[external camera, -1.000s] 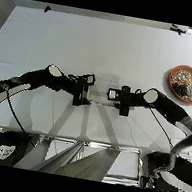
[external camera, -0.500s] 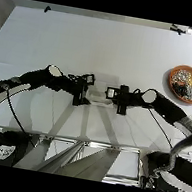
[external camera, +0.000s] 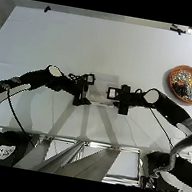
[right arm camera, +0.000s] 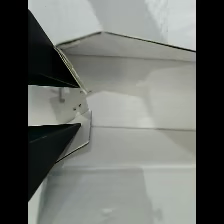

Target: Fold the box and place the chain.

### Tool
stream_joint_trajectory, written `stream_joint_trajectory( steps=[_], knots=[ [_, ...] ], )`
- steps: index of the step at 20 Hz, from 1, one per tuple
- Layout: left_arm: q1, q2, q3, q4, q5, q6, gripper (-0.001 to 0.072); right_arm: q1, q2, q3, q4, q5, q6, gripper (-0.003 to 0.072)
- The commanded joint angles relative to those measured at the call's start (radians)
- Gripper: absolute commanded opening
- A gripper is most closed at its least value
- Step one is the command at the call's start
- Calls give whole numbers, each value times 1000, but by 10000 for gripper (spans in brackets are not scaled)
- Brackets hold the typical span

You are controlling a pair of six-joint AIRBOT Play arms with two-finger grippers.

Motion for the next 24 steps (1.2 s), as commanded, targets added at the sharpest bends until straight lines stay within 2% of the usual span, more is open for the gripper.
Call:
stream_joint_trajectory(
  steps=[1, 7, 8, 9, 10, 14, 16, 19, 24],
  knots=[
    [0, 1, 0, 8, -1, 7, 383, -75, 73, 0, -95, 57, 19, 253],
    [0, 1, 0, 8, -2, 7, 383, -245, 194, 0, -122, 221, 27, 246],
    [0, 1, 0, 8, -1, 8, 383, -277, 206, 0, -122, 246, 68, 204],
    [0, 1, 0, 8, -1, 7, 383, -309, 215, 0, -124, 273, 145, 128],
    [0, 1, 0, 8, -1, 7, 383, -344, 217, 0, -132, 299, 253, 10],
    [0, 1, 0, 8, -1, 8, 383, -452, 217, 0, -175, 337, 682, 7],
    [0, 1, 0, 8, -1, 7, 383, -466, 204, 0, -183, 360, 818, 7],
    [0, 1, 0, 8, -1, 7, 383, -446, 137, -12, -183, 403, 930, 7],
    [0, 1, 0, 8, -2, 7, 383, -383, 19, -22, -111, 373, 981, 7]
  ],
)
